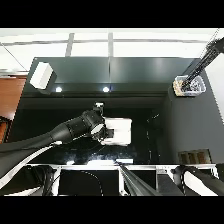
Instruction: Fold the box and place the chain.
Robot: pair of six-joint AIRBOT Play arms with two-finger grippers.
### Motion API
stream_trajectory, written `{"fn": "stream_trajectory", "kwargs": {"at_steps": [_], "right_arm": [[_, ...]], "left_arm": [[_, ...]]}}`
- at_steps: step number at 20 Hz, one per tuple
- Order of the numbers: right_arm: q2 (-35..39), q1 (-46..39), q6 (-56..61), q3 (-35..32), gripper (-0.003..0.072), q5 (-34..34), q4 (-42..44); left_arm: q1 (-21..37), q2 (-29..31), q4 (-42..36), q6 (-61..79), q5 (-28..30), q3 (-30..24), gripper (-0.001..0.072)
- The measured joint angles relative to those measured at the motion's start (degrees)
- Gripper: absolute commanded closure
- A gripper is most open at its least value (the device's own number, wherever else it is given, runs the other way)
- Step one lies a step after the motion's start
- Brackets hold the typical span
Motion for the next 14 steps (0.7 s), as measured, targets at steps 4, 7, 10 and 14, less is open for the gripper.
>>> {"fn": "stream_trajectory", "kwargs": {"at_steps": [4, 7, 10, 14], "right_arm": [[3.26, 5.68, -3.69, -4.15, 0.0682, 7.65, 4.87], [4.04, 10.6, -5.92, -9.33, 0.0682, 11.91, 9.16], [4.35, 15.98, -7.04, -15.28, 0.0683, 13.6, 12.92], [4.46, 22.51, -8.02, -21.97, 0.0683, 13.53, 16.92]], "left_arm": [[0.0, 0.0, 0.0, 0.0, 0.09, 0.0, 0.0683], [0.0, 0.0, 0.02, 0.0, 0.11, 0.0, 0.0684], [0.0, 0.0, 0.02, 0.0, 0.11, 0.0, 0.0684], [0.0, 0.0, 0.02, 0.0, 0.11, 0.0, 0.0683]]}}
